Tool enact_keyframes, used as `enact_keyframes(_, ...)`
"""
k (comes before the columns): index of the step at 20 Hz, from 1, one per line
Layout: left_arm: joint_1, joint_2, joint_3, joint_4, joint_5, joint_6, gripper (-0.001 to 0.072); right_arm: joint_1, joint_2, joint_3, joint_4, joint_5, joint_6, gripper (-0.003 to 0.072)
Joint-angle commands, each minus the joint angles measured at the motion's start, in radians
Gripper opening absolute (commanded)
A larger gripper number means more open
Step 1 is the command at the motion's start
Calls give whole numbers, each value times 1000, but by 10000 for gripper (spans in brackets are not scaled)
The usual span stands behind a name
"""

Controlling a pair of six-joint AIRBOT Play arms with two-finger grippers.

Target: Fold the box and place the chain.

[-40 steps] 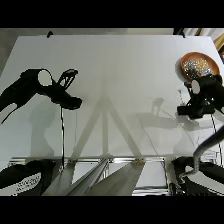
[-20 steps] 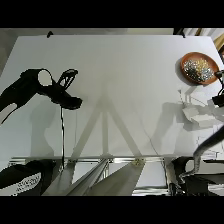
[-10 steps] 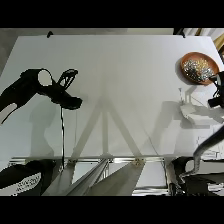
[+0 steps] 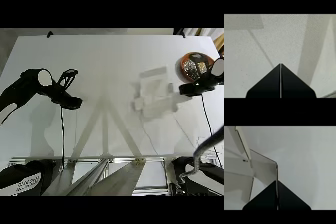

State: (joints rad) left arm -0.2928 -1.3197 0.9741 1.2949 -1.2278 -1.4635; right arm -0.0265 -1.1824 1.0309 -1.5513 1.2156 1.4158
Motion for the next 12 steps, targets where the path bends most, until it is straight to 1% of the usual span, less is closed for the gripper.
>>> enact_keyframes(1,0,0,0,0,0,0,12,133,169,-131,246,-92,-6,8)
enact_keyframes(3,0,0,0,0,0,0,12,217,266,-243,293,-157,2,8)
enact_keyframes(5,0,0,0,0,0,0,12,292,352,-349,292,-243,47,8)
enact_keyframes(7,0,0,0,-1,0,0,12,357,407,-439,292,-323,92,8)
enact_keyframes(9,0,0,0,-1,2,0,12,423,416,-501,291,-381,117,8)
enact_keyframes(12,0,0,0,0,2,2,12,497,416,-555,278,-468,158,8)
